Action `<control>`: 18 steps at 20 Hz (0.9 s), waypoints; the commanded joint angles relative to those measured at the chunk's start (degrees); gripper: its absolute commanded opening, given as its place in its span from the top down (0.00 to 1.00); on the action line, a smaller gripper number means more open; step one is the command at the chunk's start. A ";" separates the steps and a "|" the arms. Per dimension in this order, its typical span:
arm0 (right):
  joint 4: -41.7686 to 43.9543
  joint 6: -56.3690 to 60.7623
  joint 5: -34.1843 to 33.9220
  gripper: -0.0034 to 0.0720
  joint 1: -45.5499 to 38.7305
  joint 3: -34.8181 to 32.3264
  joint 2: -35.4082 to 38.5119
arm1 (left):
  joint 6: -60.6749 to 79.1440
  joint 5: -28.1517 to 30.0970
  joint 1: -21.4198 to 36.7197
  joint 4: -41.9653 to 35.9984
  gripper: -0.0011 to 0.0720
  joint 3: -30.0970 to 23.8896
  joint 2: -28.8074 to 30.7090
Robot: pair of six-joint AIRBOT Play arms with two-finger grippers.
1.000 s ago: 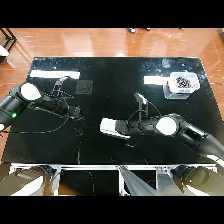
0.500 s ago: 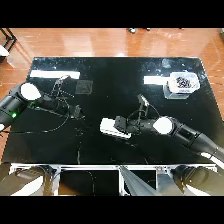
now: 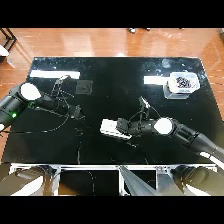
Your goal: Fold the box and place the chain.
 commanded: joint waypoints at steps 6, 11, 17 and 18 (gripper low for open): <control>-0.42 -0.46 -0.50 0.93 0.00 -0.20 -2.51 | 0.02 0.04 0.04 0.00 0.20 -0.02 -0.04; -0.15 -1.90 2.29 0.93 -0.04 0.31 -1.95 | 0.31 0.00 0.04 0.02 0.20 0.00 -0.04; -1.90 -4.31 8.85 0.93 -4.39 2.14 10.54 | 1.55 -0.13 0.04 0.02 0.20 0.37 -0.04; -3.87 -4.28 11.47 0.93 -6.47 2.14 12.85 | 1.62 0.04 -0.02 -0.04 0.20 0.46 -0.09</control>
